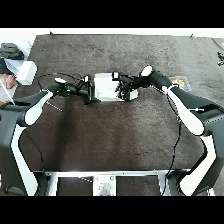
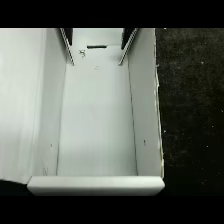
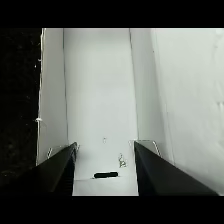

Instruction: Fold the box and place the chain.

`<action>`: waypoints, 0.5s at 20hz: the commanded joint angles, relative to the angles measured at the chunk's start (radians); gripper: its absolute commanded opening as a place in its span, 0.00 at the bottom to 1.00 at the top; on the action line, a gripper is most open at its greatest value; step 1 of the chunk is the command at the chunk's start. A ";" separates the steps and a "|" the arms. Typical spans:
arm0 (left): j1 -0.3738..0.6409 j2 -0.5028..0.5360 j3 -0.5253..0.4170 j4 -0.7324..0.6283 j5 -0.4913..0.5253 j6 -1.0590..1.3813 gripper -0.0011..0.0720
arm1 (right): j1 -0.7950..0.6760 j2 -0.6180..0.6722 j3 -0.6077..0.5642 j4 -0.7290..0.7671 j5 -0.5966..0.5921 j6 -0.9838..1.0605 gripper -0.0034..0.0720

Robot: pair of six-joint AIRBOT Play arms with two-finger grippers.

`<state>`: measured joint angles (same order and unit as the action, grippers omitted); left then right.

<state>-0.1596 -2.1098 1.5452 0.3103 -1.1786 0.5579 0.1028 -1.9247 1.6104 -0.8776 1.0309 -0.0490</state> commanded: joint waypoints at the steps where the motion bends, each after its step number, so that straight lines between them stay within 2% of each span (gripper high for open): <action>1: 0.000 0.000 0.000 0.000 0.000 0.000 0.34 | 0.000 0.003 0.000 -0.040 0.001 0.014 0.30; 2: 0.000 0.000 0.000 0.000 0.000 0.000 0.34 | -0.001 0.012 0.000 -0.082 0.000 0.053 0.25; 6: 0.000 0.000 0.000 0.000 0.000 0.000 0.34 | -0.021 0.063 0.000 -0.236 0.015 0.235 0.25; 7: 0.000 0.000 0.000 0.000 0.000 0.000 0.34 | -0.033 0.076 0.000 -0.238 0.031 0.265 0.16; 8: 0.000 0.000 0.000 0.000 0.000 0.000 0.34 | -0.048 0.092 0.000 -0.233 0.054 0.288 0.02; 10: 0.000 0.000 0.000 0.000 0.000 0.000 0.34 | -0.078 0.123 0.000 -0.230 0.065 0.418 0.02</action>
<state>-0.1604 -2.1098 1.5452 0.3092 -1.1782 0.5575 0.0570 -1.8400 1.6100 -1.0775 1.0679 0.2066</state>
